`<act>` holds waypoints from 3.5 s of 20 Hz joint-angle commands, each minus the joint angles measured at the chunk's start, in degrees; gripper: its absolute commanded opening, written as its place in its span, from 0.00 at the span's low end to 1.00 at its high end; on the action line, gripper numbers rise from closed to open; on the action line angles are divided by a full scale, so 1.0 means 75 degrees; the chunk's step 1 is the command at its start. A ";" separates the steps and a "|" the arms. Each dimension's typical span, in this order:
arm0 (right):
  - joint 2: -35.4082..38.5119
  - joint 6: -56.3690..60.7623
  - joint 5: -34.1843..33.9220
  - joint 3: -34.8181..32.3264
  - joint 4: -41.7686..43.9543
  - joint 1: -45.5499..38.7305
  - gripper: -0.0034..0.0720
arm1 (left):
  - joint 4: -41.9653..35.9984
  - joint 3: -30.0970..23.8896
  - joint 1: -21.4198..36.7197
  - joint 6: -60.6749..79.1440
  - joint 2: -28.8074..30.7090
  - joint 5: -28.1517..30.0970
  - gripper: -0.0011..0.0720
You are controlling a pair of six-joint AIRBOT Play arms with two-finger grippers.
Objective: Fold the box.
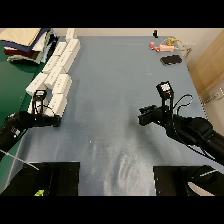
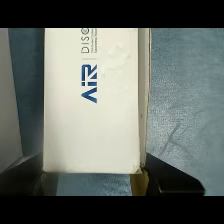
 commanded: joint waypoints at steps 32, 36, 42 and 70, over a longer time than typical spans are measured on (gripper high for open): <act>0.0009 0.0000 -0.0076 0.0006 0.0006 0.0000 0.05 | 0.0134 0.0303 0.0012 0.0020 -0.0026 -0.1040 0.98; 0.0009 0.0000 -0.0318 0.0006 0.0006 0.0000 0.05 | 0.0778 0.1163 0.0012 -0.0571 0.0516 -0.3471 0.98; 0.0009 0.0003 -0.1431 0.0017 0.0085 0.0000 0.05 | 0.0769 0.2261 0.0006 -0.1877 0.0863 -0.6271 0.70; -0.5552 0.0000 -0.5155 0.6423 0.1929 0.0000 0.05 | -0.1431 0.8075 -0.4007 -0.1746 -0.5403 -0.4916 0.03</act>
